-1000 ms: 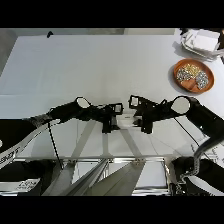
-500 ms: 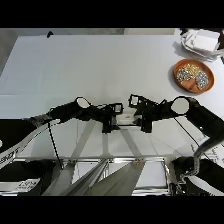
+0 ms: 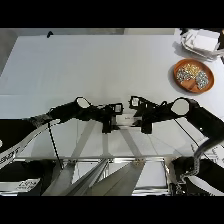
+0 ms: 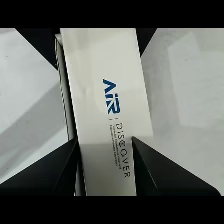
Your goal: Fold the box and place the chain.
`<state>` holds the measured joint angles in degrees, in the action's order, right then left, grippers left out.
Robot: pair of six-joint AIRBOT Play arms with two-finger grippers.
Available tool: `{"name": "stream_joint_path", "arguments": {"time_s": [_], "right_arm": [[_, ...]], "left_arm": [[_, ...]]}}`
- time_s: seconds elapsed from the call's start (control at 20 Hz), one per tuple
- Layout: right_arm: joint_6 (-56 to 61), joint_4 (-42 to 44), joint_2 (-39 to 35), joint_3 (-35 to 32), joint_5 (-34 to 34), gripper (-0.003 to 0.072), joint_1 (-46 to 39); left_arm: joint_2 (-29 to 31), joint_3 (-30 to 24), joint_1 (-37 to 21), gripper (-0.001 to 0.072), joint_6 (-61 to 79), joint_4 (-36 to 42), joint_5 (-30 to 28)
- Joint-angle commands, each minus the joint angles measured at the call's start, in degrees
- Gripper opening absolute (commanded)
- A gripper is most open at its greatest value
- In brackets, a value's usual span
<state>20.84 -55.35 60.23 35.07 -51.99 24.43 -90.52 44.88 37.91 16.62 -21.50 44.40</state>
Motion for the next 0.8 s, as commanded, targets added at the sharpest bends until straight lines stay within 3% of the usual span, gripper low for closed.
{"name": "stream_joint_path", "arguments": {"time_s": [0.0,0.05,0.15,0.2,0.6,0.65,0.7,0.75], "right_arm": [[0.09,-0.22,0.02,-0.59,0.04,0.0346,0.28],[0.09,-0.07,0.0,-0.59,0.59,0.035,0.28],[0.09,0.15,-0.57,-0.57,1.77,0.0454,0.28],[0.09,0.26,-1.25,-0.57,2.16,0.0464,0.28],[0.09,6.23,-8.33,-0.57,2.34,0.0458,0.26],[0.15,7.78,-8.57,-0.59,2.05,0.0316,0.26],[0.11,9.11,-8.5,-0.87,1.99,0.0001,0.26],[-0.76,11.3,-8.44,-1.99,2.62,0.0011,-0.02]], "left_arm": [[0.04,-0.02,0.04,0.0364,-0.11,0.04,0.0],[0.04,-0.02,0.04,0.0364,-0.11,0.04,0.0],[0.04,-0.02,0.04,0.0364,-0.09,0.04,0.0],[0.04,-0.02,0.04,0.0364,-0.09,0.04,0.0],[0.04,-0.02,0.04,0.0364,-0.11,0.04,0.0],[0.04,-0.02,0.04,0.0364,-0.11,0.04,0.02],[0.04,-0.02,0.04,0.0364,-0.11,0.04,0.0],[0.04,-0.02,0.04,0.0364,-0.11,0.04,0.0]]}}
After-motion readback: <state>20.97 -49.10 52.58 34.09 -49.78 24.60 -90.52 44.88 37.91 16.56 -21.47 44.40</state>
